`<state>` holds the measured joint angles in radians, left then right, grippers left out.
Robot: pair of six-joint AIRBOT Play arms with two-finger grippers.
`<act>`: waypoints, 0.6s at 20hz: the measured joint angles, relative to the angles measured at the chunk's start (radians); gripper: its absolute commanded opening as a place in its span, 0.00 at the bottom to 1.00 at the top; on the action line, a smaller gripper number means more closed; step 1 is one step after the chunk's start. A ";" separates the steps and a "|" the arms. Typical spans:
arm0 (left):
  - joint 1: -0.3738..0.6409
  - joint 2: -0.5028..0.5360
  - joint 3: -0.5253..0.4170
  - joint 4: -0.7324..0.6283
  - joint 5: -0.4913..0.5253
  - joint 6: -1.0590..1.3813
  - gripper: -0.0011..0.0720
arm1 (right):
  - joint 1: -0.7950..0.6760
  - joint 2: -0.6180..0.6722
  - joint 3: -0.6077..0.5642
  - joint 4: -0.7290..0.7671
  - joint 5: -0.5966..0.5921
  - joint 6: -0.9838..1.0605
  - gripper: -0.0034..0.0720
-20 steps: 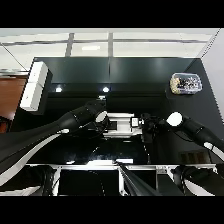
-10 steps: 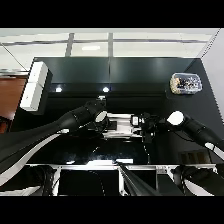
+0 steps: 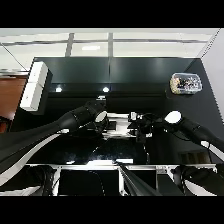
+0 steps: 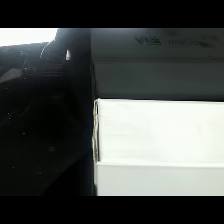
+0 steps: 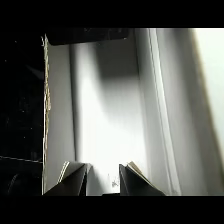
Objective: Fold the box and place the chain.
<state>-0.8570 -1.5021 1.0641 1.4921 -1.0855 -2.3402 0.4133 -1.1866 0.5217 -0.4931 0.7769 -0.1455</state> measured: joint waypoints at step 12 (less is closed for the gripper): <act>0.000 0.000 0.000 -0.005 0.011 -0.003 0.06 | 0.007 -0.011 0.000 0.018 -0.022 0.000 0.06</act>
